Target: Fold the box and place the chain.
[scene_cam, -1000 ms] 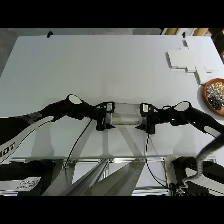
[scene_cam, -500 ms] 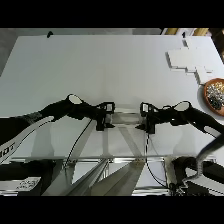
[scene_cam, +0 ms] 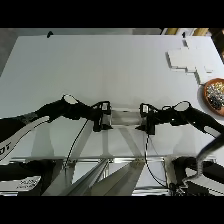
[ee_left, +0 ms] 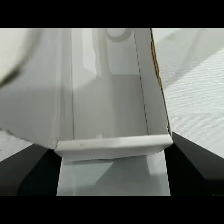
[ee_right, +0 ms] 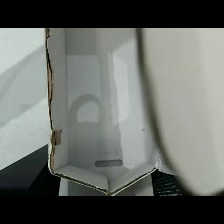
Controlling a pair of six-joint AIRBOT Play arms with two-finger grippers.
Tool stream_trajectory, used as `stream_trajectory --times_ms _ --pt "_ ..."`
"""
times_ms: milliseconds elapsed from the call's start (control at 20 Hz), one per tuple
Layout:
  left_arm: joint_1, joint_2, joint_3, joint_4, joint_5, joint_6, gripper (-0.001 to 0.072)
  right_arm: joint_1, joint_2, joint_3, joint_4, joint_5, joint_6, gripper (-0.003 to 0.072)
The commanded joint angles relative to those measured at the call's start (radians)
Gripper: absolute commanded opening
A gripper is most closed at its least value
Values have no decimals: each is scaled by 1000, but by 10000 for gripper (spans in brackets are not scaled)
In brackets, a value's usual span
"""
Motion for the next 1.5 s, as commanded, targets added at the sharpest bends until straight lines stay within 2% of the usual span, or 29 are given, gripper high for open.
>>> stream_trajectory --times_ms 0,300,550,950,1100,1450 --pt "11 10 -15 4 -3 -3 656 0 1 0 2 -2 3 415" --pt "5 10 -15 28 -9 -7 654 0 1 0 2 -2 3 415" --pt "-43 10 -10 76 57 -55 655 0 1 0 2 -2 3 415" --pt "-42 3 0 58 72 -94 653 0 1 0 2 -2 3 415" --pt "-47 1 1 -7 72 -86 653 0 1 0 2 -2 3 415" --pt "-55 -1 4 -2 71 -85 645 0 1 0 2 -2 3 415"
